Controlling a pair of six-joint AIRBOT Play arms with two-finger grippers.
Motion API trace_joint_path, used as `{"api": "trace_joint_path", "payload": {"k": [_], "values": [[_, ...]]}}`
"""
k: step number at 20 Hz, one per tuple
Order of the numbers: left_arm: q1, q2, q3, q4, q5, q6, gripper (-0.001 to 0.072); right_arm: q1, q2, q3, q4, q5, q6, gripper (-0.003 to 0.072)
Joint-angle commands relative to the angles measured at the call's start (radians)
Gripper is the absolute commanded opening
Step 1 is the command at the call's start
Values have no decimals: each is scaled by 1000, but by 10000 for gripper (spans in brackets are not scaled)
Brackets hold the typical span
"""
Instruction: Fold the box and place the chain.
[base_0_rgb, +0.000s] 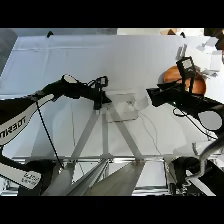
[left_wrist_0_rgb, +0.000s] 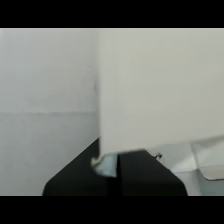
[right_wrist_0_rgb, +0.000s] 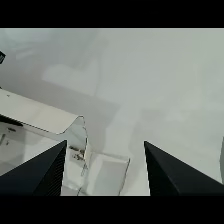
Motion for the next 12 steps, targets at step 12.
{"api": "trace_joint_path", "payload": {"k": [12], "values": [[13, 80, 0, 98, -40, 31, 3, 1, 1, 1, 0, 0, 0, 536]]}}
